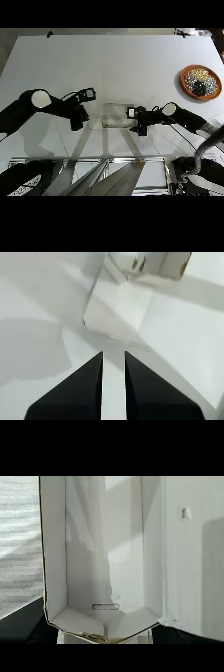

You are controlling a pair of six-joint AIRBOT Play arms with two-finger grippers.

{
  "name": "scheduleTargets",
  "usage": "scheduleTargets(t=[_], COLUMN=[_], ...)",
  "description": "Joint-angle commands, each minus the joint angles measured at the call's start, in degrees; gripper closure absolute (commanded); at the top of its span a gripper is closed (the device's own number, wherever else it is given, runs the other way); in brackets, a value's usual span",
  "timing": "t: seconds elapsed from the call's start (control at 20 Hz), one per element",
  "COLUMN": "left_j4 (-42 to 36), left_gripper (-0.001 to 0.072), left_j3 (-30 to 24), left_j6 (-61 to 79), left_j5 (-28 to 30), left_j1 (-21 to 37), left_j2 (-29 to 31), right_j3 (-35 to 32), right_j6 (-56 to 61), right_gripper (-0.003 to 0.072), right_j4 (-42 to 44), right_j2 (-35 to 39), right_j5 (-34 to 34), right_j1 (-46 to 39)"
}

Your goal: Fold the box and place the chain.

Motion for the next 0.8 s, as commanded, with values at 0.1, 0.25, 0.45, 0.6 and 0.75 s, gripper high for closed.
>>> scheduleTargets(t=[0.1,0.25,0.45,0.6,0.75], left_j4=[0.0,-6.4,-13.2,-13.6,-14.0], left_gripper=[0.0665,0.0701,0.0704,0.0704,0.0704], left_j3=[-6.8,-8.1,-8.1,-8.1,-8.1], left_j6=[-14.3,-16.9,-20.7,-27.5,-27.9], left_j5=[-0.1,3.9,4.9,6.3,7.8], left_j1=[7.5,6.8,6.3,6.3,4.8], left_j2=[4.8,2.4,-5.6,-11.6,-14.4], right_j3=[0.0,0.0,0.0,0.0,0.0], right_j6=[0.1,0.1,0.1,0.1,0.1], right_gripper=[0.0392,0.0392,0.0392,0.0392,0.0392], right_j4=[0.0,0.0,0.0,0.0,0.0], right_j2=[0.0,0.0,0.0,0.0,0.0], right_j5=[-0.1,-0.1,-0.1,-0.1,-0.1], right_j1=[0.0,0.0,0.0,0.0,0.0])
